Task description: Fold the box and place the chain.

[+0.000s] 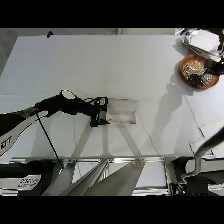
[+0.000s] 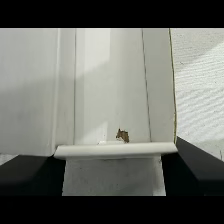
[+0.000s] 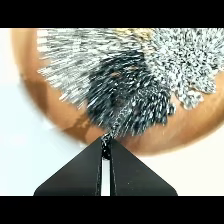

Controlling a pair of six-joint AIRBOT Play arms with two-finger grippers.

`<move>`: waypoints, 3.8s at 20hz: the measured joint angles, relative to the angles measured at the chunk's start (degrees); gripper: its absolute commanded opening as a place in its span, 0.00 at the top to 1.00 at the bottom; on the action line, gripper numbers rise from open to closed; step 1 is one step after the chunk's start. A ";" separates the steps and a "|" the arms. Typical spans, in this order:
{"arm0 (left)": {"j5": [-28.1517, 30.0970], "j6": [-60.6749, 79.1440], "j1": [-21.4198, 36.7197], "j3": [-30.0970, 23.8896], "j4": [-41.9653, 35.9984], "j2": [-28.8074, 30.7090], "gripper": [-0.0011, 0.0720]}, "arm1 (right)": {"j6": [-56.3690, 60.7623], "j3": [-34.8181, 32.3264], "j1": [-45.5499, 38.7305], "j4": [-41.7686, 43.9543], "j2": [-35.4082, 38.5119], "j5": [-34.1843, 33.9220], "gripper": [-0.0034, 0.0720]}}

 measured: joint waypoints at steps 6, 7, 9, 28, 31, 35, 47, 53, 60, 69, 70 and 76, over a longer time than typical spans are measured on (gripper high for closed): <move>0.00 -0.02 0.00 0.00 0.00 0.00 0.61 | -3.06 0.02 1.44 4.39 16.52 14.69 0.93; 0.00 -0.02 -0.02 0.00 0.00 0.00 0.61 | -3.17 0.02 1.86 5.40 18.97 17.07 0.93; 0.00 -0.02 -0.02 0.00 0.00 0.00 0.61 | -3.28 0.02 3.23 7.37 23.98 21.68 0.93; -0.02 -0.02 0.00 0.00 0.00 0.00 0.61 | 5.05 -4.04 18.64 23.45 53.59 30.29 0.93; 0.00 -0.02 0.00 0.00 0.00 0.00 0.61 | 2.23 -12.85 18.80 26.58 54.55 27.28 0.93; -0.02 -0.02 -0.02 0.00 0.00 0.00 0.61 | -2.51 -29.05 22.73 29.33 55.10 18.93 0.93; 0.00 0.00 -0.02 0.00 0.00 0.00 0.61 | -0.39 -47.45 57.48 27.26 39.91 -17.90 0.92; -0.02 -0.02 0.00 0.00 0.00 0.00 0.61 | 0.96 -47.87 60.06 26.84 29.20 -22.84 0.92; -0.02 0.00 0.00 0.00 0.00 0.00 0.61 | 1.27 -47.89 65.66 27.85 21.14 -32.57 0.92; 0.00 -0.02 -0.02 0.00 0.00 0.00 0.61 | 1.44 -47.89 67.60 29.22 18.80 -38.56 0.68; 0.00 -0.02 0.00 0.00 0.00 0.00 0.61 | 1.44 -47.87 67.65 29.29 18.78 -38.58 0.68; -0.02 -0.02 0.00 0.00 0.00 0.00 0.61 | 3.37 -42.88 67.65 23.65 19.34 -33.18 0.74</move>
